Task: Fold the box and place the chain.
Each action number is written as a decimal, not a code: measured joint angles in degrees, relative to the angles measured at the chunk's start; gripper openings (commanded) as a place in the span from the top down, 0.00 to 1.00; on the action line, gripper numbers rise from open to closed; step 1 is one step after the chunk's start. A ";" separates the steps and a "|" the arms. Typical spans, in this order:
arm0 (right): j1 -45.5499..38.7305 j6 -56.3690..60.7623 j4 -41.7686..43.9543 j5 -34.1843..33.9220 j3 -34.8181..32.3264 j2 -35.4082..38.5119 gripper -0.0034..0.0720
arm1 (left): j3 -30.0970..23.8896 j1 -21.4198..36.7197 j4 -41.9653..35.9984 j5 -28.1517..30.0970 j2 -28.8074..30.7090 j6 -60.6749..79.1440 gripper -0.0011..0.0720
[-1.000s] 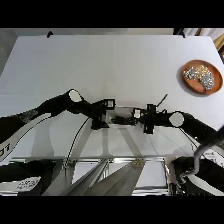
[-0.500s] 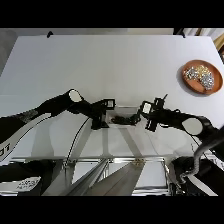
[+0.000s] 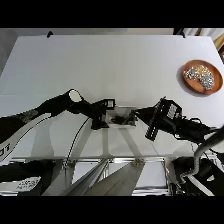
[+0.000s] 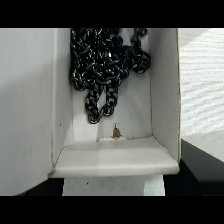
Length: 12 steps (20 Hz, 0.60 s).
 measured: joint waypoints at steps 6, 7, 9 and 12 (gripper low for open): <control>8.20 0.07 5.05 -10.73 0.00 -1.36 0.93 | 0.00 0.00 0.02 0.00 0.00 0.00 0.56; 8.98 0.22 5.49 -11.96 0.00 -2.40 0.93 | 0.00 0.00 0.02 0.00 0.00 -0.02 0.56; 9.94 0.44 5.95 -13.38 0.00 -5.18 0.93 | 0.00 0.00 0.02 0.00 0.00 0.00 0.56; 10.60 0.55 6.27 -14.43 0.00 -10.36 0.93 | 0.00 0.00 0.02 0.00 0.00 0.00 0.56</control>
